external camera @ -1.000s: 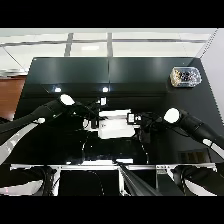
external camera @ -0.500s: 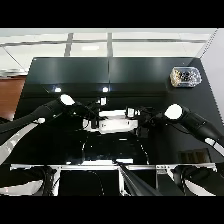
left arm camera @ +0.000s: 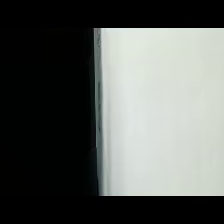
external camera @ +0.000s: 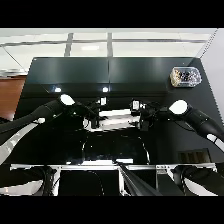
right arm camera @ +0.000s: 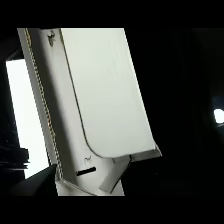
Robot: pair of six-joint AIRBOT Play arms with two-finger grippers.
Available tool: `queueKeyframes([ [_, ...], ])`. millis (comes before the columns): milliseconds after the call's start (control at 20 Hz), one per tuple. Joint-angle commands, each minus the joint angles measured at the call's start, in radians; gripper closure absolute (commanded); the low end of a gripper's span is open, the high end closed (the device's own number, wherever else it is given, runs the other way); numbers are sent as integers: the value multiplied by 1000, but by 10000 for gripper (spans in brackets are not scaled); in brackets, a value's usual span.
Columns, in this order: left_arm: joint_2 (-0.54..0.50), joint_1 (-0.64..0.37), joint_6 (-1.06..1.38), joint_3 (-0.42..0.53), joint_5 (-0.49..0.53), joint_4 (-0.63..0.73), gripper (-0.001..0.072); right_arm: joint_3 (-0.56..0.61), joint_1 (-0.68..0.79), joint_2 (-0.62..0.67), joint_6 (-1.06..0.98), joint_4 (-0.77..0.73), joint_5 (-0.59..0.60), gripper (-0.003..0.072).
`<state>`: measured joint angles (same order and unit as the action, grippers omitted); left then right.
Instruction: Fold the box and place the chain.
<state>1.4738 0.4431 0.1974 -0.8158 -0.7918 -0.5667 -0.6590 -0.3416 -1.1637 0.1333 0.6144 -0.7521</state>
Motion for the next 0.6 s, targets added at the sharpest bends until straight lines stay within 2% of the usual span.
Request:
queueKeyframes([
  [0,0,0,1,-2,-33,-5,684,-1,15,-46,143,-177,-58,-5],
  [100,0,0,6,-3,-56,-11,684,5,15,-60,140,-175,-116,-5],
  [200,0,0,5,-3,-62,-25,684,32,5,-69,140,-168,-122,-5],
  [550,0,0,5,-3,-66,-27,684,72,-21,-93,176,-138,-13,-5],
])
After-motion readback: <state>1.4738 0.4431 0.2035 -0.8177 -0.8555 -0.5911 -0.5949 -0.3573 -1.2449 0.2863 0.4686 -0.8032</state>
